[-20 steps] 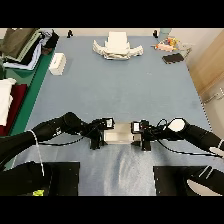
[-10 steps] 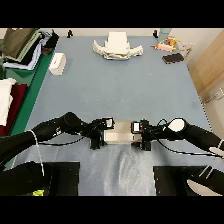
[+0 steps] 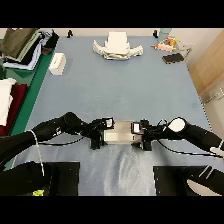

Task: Fold the box.

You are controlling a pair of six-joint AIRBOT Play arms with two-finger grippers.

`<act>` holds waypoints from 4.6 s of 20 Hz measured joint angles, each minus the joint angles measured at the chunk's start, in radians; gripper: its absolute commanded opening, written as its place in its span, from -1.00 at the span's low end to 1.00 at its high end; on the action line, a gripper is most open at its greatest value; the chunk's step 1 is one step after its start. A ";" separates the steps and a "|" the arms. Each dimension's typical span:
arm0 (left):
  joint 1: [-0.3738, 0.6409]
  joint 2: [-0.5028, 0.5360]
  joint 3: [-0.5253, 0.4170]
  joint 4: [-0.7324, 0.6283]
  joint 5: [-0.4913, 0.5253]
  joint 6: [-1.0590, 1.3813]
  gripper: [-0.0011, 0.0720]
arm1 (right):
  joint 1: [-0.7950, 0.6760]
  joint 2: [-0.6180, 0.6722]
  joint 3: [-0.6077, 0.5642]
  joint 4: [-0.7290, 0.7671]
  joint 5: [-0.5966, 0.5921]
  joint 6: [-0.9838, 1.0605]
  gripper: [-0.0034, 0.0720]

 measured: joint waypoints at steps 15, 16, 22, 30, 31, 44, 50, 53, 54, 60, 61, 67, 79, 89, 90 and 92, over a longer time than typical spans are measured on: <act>0.000 0.000 0.000 0.000 0.000 0.000 0.45 | -0.001 0.406 0.000 -0.157 0.280 0.852 0.98; 0.000 0.000 0.000 0.000 0.000 0.000 0.45 | 0.000 0.426 0.000 -0.116 0.302 0.943 0.98; 0.000 0.000 0.000 0.000 0.000 0.000 0.45 | 0.000 0.466 0.000 0.094 0.333 1.249 0.97; 0.000 0.000 0.000 0.000 0.000 0.000 0.45 | 0.001 0.421 0.000 0.117 0.251 1.440 -0.86; 0.000 0.000 0.000 0.000 0.000 0.000 0.45 | 0.001 0.399 0.002 0.105 0.225 1.446 -0.86; 0.000 0.000 0.000 0.000 0.000 -0.001 0.45 | 0.001 -0.132 0.273 0.124 0.025 1.239 -0.86; 0.000 0.000 0.000 0.000 0.000 -0.001 0.45 | 0.015 -0.264 0.294 0.103 0.038 1.183 -0.86; 0.000 0.000 0.000 0.000 0.000 0.000 0.45 | 0.019 -0.278 0.297 0.094 0.037 1.171 -0.86; 0.000 0.000 0.000 0.000 0.000 0.000 0.45 | 0.019 -0.278 0.297 0.093 0.038 1.168 -0.86; 0.000 0.000 0.000 0.001 0.000 0.000 0.45 | 0.013 -0.168 0.324 0.072 0.090 1.162 -0.86; 0.000 0.000 0.000 0.001 0.000 0.000 0.45 | 0.011 -0.132 0.328 0.058 0.105 1.162 -0.86; 0.000 0.000 0.000 0.000 -0.001 0.000 0.45 | 0.006 0.119 0.312 -0.108 0.279 1.147 -0.71; 0.000 0.000 0.000 0.000 -0.001 0.000 0.45 | 0.006 0.300 0.097 -0.496 0.293 0.788 0.66; 0.000 0.000 0.000 0.000 -0.001 0.000 0.45 | 0.094 0.123 0.081 -0.380 0.098 0.489 -0.52; 0.000 0.000 0.000 0.000 -0.001 0.000 0.45 | 0.100 0.116 0.080 -0.379 0.092 0.481 -0.55; 0.000 0.000 0.000 0.000 -0.001 0.000 0.45 | 0.106 0.107 0.081 -0.363 0.081 0.466 -0.55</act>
